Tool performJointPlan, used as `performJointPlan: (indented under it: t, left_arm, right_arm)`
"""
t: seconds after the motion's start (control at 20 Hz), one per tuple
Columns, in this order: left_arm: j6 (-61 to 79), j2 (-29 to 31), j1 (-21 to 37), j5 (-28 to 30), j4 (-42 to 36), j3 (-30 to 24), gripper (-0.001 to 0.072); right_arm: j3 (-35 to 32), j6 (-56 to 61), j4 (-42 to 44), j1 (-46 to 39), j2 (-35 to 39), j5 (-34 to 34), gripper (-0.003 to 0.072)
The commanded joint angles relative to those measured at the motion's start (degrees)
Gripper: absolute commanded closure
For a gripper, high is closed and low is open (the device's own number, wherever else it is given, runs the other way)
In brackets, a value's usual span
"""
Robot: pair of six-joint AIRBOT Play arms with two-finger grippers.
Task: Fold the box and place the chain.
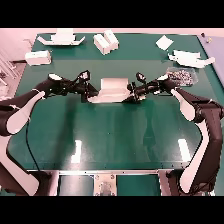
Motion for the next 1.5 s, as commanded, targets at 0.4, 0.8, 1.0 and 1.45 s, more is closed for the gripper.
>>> performJointPlan:
  t: [0.4,0.8,1.0,1.45]
  left_arm:
    - [-2.9,-0.1,2.0,1.8,5.9,0.0,0.0496]
    - [-2.6,-0.1,1.9,-3.4,2.1,0.0,0.0438]
    - [-2.6,-0.2,0.8,-3.7,1.5,0.0,0.0342]
    - [-2.2,-0.2,-1.0,1.1,2.3,0.0,0.0364]
  right_arm:
    - [0.0,0.1,0.1,0.0,0.0,0.0,0.0212]
    - [0.0,0.1,0.1,0.0,0.0,0.0,0.0212]
    - [0.0,0.1,0.1,0.0,0.0,0.0,0.0212]
    - [0.0,0.1,0.1,0.0,0.0,0.0,0.0212]
